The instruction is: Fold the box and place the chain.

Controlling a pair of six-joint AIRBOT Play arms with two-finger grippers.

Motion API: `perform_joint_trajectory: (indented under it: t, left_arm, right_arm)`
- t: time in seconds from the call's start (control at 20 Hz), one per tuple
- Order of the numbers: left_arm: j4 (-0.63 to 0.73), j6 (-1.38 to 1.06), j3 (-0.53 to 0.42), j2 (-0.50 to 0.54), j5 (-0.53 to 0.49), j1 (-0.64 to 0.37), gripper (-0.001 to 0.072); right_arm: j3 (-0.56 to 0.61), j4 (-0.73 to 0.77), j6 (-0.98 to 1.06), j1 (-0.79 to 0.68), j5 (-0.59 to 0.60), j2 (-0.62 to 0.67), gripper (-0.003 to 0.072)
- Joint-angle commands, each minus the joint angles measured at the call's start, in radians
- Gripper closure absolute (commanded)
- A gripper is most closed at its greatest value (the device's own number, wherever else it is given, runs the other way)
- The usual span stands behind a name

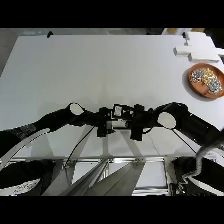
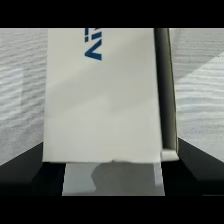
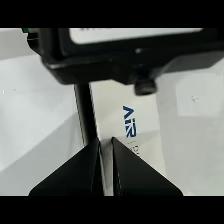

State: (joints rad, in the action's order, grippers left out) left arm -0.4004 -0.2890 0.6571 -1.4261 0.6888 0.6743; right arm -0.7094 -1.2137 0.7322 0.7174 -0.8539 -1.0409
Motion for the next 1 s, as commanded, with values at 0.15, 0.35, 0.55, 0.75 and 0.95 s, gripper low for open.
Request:
perform_joint_trajectory:
  t: [0.15,0.35,0.55,0.75,0.95]
  left_arm:
    - [0.000,0.001,0.000,0.000,-0.003,0.000,0.0434]
    - [0.000,0.001,0.000,0.000,-0.003,0.000,0.0434]
    - [0.000,0.001,0.000,0.000,-0.003,0.000,0.0434]
    - [0.000,0.000,0.000,0.000,-0.003,0.000,0.0434]
    - [0.000,0.001,0.000,0.000,-0.003,0.000,0.0434]
  right_arm:
    - [0.027,0.037,0.000,0.000,-0.027,0.000,0.0477]
    - [0.027,0.068,0.000,0.000,-0.026,0.008,0.0406]
    - [0.027,0.071,0.001,0.000,-0.024,0.050,0.0406]
    - [0.027,0.075,0.024,-0.001,-0.016,0.061,0.0578]
    - [0.029,0.074,0.031,-0.001,-0.014,0.034,0.0664]
